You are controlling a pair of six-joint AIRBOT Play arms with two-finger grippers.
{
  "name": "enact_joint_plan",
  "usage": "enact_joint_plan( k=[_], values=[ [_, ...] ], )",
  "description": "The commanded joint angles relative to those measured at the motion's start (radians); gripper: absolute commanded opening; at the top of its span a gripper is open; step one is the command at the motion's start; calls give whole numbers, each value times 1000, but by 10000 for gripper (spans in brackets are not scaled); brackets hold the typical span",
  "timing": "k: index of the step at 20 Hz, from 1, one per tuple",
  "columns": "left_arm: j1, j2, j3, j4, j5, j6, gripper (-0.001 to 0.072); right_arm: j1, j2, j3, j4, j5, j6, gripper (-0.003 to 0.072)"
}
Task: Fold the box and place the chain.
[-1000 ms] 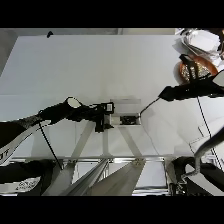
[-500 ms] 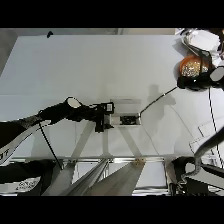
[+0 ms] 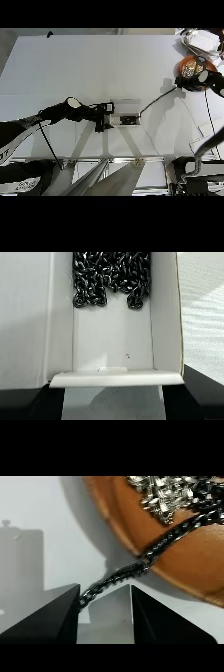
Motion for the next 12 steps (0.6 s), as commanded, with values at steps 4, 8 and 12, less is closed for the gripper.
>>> enact_joint_plan(
  k=[4, 8, 12],
  values=[
    [0, 1, 0, 0, 0, 0, 210, -29, -27, 4, -2, -82, -16, 233],
    [0, 1, 0, 0, 0, 0, 210, -29, -25, 4, 8, -71, -53, 85],
    [0, 1, 0, 0, 0, 0, 210, -29, -9, 5, 20, -5, -102, 14]
  ],
)
